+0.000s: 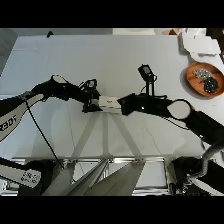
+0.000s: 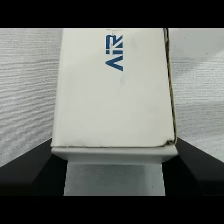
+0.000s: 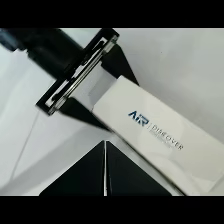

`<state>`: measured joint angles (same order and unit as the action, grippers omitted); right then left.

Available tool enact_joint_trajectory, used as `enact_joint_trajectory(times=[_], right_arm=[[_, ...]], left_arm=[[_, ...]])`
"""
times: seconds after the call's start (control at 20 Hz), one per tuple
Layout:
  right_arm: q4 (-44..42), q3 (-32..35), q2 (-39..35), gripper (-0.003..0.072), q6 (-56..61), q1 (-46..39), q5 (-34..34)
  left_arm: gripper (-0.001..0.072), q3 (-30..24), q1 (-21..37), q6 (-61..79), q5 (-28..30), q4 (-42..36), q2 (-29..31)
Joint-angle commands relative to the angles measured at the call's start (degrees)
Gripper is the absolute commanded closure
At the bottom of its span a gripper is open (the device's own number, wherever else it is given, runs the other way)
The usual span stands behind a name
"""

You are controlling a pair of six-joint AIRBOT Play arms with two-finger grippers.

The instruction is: Fold the box and place the chain.

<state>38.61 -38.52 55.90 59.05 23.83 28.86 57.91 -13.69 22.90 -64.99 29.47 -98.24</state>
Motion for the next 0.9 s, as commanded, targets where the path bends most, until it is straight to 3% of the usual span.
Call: enact_joint_trajectory(times=[0.0, 0.15, 0.3, 0.45, 0.7, 0.75, 0.85], right_arm=[[16.83, -0.07, -7.28, 0.0675, 5.86, 0.02, 12.00], [33.59, -0.04, -9.46, 0.0675, 16.79, 0.02, 25.66], [50.60, -0.04, -9.44, 0.0675, 27.36, 0.00, 31.10], [63.39, 0.00, -9.44, 0.0675, 38.86, -1.29, 27.17], [63.89, 0.81, -6.69, 0.0675, 47.74, -14.93, 19.43], [63.71, 0.81, -5.68, 0.0675, 47.65, -17.46, 19.56], [63.10, 0.81, -4.31, 0.0675, 47.65, -21.00, 19.63]], left_arm=[[0.0365, -0.02, 0.02, 0.02, 0.04, 0.09, -0.02], [0.0365, -0.02, 0.02, 0.02, 0.04, 0.09, -0.02], [0.0365, -0.02, 0.02, 0.02, 0.02, 0.11, -0.02], [0.0365, -0.02, 0.02, 0.02, 0.02, 0.11, -0.02], [0.0368, -0.02, 0.02, 0.02, 0.04, 0.07, -0.02], [0.0406, -0.02, -0.11, 0.02, 0.07, -0.28, -0.02], [0.0697, -0.02, -0.09, 0.02, 0.07, -0.22, 0.17]])
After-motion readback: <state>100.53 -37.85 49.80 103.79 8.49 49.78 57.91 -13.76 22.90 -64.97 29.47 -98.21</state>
